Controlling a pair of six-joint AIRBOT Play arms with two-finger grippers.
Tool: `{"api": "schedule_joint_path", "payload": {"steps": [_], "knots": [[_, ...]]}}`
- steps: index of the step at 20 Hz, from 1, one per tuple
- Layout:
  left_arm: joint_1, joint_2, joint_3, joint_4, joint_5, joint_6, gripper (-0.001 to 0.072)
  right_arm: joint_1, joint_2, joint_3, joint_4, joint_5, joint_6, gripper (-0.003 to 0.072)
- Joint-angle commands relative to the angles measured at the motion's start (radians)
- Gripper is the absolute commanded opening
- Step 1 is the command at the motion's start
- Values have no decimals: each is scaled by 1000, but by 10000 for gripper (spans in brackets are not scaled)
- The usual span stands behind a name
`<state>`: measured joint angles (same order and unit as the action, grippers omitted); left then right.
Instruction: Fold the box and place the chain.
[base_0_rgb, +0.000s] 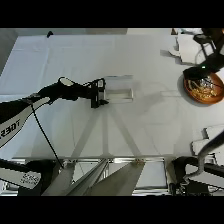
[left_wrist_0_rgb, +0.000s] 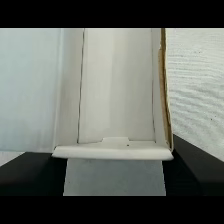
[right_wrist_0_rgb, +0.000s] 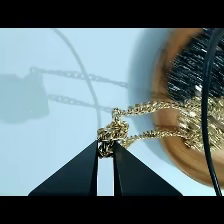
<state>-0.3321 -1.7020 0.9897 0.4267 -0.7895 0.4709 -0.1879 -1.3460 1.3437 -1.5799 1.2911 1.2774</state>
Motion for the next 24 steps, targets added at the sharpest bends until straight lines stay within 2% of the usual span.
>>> {"api": "schedule_joint_path", "payload": {"steps": [1,8,15,20,24], "knots": [[0,0,0,0,0,0,258,165,5,0,22,-3,1,9],[0,0,0,0,0,0,258,399,5,0,58,-63,31,9],[0,0,0,0,0,0,258,597,5,0,97,-175,23,9],[0,0,0,0,0,0,258,686,5,0,113,-313,-29,9],[0,0,0,0,0,0,258,692,-2,0,113,-419,-33,9]]}}
